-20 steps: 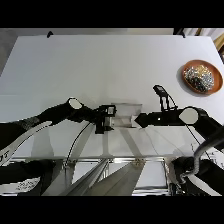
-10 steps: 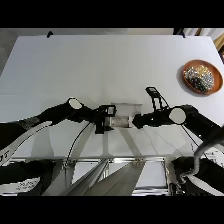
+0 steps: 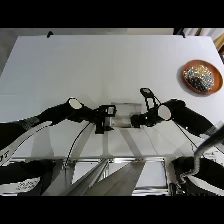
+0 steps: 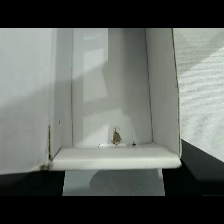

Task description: Fold the box and place the chain.

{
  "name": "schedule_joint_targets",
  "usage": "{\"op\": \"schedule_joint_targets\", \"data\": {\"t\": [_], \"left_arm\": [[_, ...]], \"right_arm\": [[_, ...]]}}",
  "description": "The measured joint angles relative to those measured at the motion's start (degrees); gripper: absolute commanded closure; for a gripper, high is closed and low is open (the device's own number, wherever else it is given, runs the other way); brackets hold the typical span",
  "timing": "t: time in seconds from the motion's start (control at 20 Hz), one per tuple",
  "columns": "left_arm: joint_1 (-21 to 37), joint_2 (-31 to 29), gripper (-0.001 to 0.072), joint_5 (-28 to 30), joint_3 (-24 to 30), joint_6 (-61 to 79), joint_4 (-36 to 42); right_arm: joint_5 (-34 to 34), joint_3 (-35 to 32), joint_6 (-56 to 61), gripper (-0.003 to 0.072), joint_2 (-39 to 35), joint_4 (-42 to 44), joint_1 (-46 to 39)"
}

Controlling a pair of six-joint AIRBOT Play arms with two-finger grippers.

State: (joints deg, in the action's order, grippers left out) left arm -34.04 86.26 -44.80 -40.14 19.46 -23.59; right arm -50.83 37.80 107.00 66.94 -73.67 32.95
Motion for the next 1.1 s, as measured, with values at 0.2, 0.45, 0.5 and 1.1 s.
{"op": "schedule_joint_targets", "data": {"t": [0.2, 0.45, 0.5, 1.1], "left_arm": [[0.00, 0.00, 0.0456, -0.02, 0.00, 0.00, 0.00], [0.00, 0.00, 0.0456, -0.02, 0.00, 0.00, 0.00], [0.00, 0.00, 0.0456, -0.02, 0.00, 0.00, 0.00], [0.00, 0.00, 0.0456, -0.09, 0.00, 0.28, -0.09]], "right_arm": [[-0.68, 1.40, 4.15, 0.0236, 1.20, -2.38, 1.36], [-0.70, 2.16, 7.28, 0.0337, 1.55, -4.81, 3.19], [-0.70, 2.21, 7.69, 0.0384, 1.57, -5.25, 3.56], [-2.45, 2.36, 8.50, 0.0467, 1.62, -8.41, 5.62]]}}
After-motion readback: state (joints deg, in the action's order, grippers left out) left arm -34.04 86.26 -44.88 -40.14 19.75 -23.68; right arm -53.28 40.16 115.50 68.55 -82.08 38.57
